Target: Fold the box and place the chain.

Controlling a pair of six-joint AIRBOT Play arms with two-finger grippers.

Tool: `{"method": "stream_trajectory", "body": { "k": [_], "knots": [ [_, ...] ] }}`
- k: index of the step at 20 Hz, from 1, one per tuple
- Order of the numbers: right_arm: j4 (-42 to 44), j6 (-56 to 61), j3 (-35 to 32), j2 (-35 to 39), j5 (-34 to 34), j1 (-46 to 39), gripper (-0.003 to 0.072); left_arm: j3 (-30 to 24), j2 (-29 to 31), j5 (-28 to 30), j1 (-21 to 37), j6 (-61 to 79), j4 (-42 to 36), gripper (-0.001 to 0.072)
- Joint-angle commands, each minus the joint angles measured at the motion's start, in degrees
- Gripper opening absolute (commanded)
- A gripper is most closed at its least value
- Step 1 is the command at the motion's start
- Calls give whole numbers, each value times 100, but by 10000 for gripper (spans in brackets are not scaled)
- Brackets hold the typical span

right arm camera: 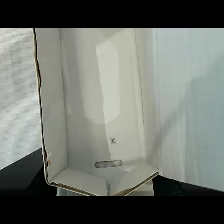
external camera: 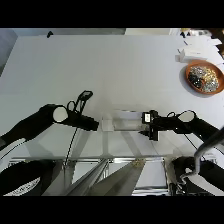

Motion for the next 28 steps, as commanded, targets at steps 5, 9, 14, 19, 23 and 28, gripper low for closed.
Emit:
{"method": "stream_trajectory", "body": {
  "k": [5, 9, 14, 19, 23, 28],
  "knots": [
    [2, 2, 0, 2, 0, -2, 404, 4, -328, 374, -297, 289, -949, 5],
    [2, 2, 0, 2, 0, -2, 404, 4, -330, 420, -317, 280, -1102, 5],
    [2, 2, -2, 2, 0, -2, 404, 4, -330, 422, -315, 282, -1099, 5],
    [2, 2, 0, 2, 0, -2, 404, 7, -323, 413, -313, 302, -1097, 5],
    [2, 2, 0, 2, 0, -2, 404, 31, -90, 376, -310, 435, -1097, 4],
    [2, 2, 0, 2, 0, -2, 404, 44, 282, 376, -313, 433, -1128, 5]
  ]
}}
